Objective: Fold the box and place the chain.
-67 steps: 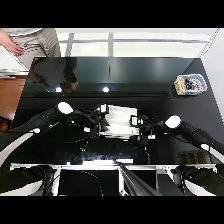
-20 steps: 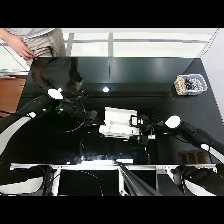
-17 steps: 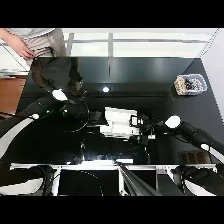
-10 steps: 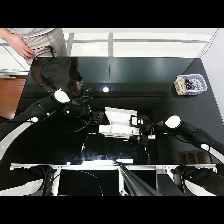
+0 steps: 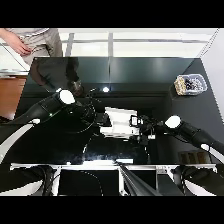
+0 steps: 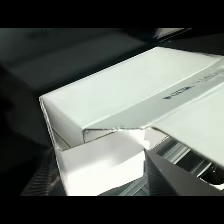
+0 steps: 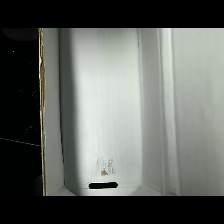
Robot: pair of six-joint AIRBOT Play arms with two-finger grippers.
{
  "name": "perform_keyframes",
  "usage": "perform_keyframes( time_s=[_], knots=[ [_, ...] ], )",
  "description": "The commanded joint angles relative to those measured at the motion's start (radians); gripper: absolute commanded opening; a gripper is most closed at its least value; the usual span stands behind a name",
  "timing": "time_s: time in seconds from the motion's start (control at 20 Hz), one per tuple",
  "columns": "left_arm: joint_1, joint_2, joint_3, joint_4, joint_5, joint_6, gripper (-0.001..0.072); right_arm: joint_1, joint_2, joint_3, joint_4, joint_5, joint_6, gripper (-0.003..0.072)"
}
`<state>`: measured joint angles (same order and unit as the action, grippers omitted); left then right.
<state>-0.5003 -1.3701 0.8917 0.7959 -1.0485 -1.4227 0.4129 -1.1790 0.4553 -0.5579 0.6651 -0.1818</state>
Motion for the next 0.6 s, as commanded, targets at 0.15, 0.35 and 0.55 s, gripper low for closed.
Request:
perform_keyframes(
  time_s=[0.15,0.35,0.55],
  knots=[
    [-0.051,0.001,0.041,0.085,0.035,-0.137,0.0505,0.001,0.000,0.000,0.000,0.000,0.000,0.0141],
    [-0.145,0.000,0.081,0.333,0.047,-0.336,0.0505,0.001,0.000,0.000,0.000,0.000,0.000,0.0141],
    [-0.217,0.000,0.084,0.454,0.087,-0.475,0.0505,0.001,0.000,0.000,0.000,0.000,0.000,0.0141]
  ],
)
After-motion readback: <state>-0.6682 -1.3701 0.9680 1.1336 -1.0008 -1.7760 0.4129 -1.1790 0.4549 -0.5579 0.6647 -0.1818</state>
